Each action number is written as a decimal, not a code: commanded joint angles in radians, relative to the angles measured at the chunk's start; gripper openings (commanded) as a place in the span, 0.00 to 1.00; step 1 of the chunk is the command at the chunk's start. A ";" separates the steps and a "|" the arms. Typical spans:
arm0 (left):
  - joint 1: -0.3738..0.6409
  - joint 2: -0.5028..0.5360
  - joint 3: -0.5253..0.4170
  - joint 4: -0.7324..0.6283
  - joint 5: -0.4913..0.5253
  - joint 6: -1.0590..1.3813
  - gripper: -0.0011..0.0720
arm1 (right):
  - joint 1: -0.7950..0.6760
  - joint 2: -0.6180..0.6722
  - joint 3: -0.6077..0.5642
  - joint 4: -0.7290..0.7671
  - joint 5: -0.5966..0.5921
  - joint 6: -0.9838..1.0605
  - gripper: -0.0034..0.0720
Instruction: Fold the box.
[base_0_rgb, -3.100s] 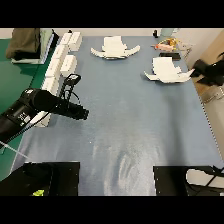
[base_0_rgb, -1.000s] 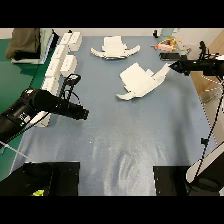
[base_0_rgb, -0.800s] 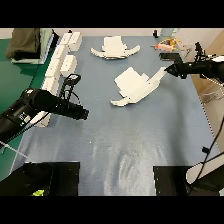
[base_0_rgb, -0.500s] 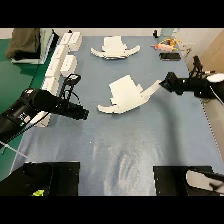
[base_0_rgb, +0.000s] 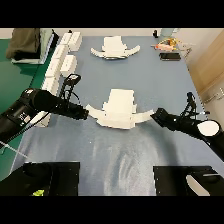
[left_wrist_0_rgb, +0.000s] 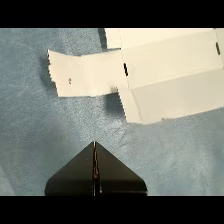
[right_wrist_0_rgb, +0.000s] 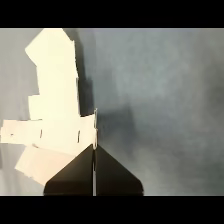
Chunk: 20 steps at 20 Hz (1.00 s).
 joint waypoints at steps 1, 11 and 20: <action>0.000 0.001 0.000 0.000 0.000 0.000 0.04 | 0.042 0.057 -0.044 -0.137 0.061 0.147 0.04; 0.000 0.001 0.000 0.000 0.008 0.000 0.03 | -0.104 -0.103 0.064 -0.174 0.243 0.068 0.45; 0.000 0.001 0.000 0.000 0.026 0.000 0.04 | -0.155 -0.462 0.242 0.096 0.430 -0.301 0.44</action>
